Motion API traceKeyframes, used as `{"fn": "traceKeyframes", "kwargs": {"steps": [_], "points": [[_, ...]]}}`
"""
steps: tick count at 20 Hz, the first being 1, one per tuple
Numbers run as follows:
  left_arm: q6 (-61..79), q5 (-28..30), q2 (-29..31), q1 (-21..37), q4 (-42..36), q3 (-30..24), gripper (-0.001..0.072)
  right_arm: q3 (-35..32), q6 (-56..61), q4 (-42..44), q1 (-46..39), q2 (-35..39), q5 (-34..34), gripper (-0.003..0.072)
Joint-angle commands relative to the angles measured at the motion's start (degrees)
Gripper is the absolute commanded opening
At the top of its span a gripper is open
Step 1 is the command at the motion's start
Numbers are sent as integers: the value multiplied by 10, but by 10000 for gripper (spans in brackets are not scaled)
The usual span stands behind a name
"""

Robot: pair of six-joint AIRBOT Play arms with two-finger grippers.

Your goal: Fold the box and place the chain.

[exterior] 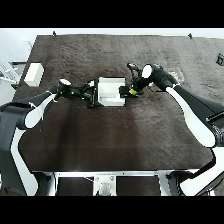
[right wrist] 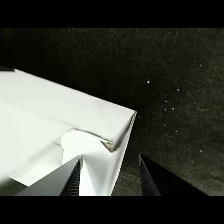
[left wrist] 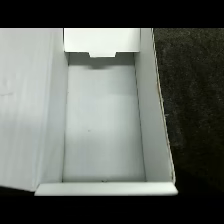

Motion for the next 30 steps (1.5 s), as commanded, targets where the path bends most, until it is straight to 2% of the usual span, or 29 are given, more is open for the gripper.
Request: {"fn": "traceKeyframes", "kwargs": {"steps": [1,4,16,21,25,30], "points": [[0,0,0,1,0,0,354,13,70,-85,27,0,1,429],[0,0,0,1,0,0,354,16,115,-128,44,0,5,429],[0,1,0,1,0,0,354,19,181,-151,64,-28,5,424],[0,2,0,1,0,0,354,28,203,-162,66,-28,5,354],[0,2,0,1,0,0,354,28,223,-162,65,-29,6,354],[0,1,0,1,0,0,354,52,235,-162,64,-46,61,354]]}}
